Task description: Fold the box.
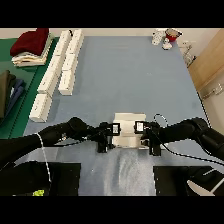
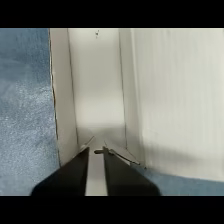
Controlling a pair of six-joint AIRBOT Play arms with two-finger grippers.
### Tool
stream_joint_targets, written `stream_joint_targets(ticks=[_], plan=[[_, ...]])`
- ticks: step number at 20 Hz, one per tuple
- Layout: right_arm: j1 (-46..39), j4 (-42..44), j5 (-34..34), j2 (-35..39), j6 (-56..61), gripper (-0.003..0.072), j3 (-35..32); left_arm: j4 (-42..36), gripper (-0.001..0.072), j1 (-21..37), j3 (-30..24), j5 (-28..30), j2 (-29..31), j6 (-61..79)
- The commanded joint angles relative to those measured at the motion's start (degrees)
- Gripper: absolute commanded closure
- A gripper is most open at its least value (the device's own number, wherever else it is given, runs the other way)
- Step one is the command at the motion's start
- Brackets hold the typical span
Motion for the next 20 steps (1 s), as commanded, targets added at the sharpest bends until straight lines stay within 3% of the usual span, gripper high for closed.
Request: stream_joint_targets(ticks=[1,2,7,9,10,11,15,20], plan=[[0.74,1.46,2.12,-1.75,-1.07,0.011,-0.04,0.0,0.0357,0.0,0.07,0.0,-0.02,-0.02],[0.74,1.42,2.27,-2.27,-1.07,0.0064,-0.02,0.0,0.0356,0.02,0.07,0.0,0.0,-0.02],[0.7,-0.02,0.94,-1.01,0.72,0.0095,0.0,0.0,0.0357,0.0,0.07,0.0,-0.02,-0.02],[0.68,-4.92,-2.1,0.83,11.19,0.0449,0.81,0.0,0.0357,0.0,0.07,0.0,-0.02,-0.02],[0.68,-9.79,-4.63,1.68,20.61,0.0566,1.64,0.0,0.0357,0.02,0.07,0.0,-0.02,-0.02],[0.68,-15.28,-7.69,2.32,30.71,0.0637,2.58,0.0,0.0356,0.0,0.07,0.0,0.0,-0.02],[-1.9,-32.37,-18.27,3.23,58.86,0.0671,5.81,0.0,0.0356,0.0,0.07,0.0,-0.02,-0.02],[-21.53,-29.11,-18.69,1.77,66.38,0.0683,5.99,0.0,0.0356,0.02,0.07,0.0,-0.02,-0.04]])
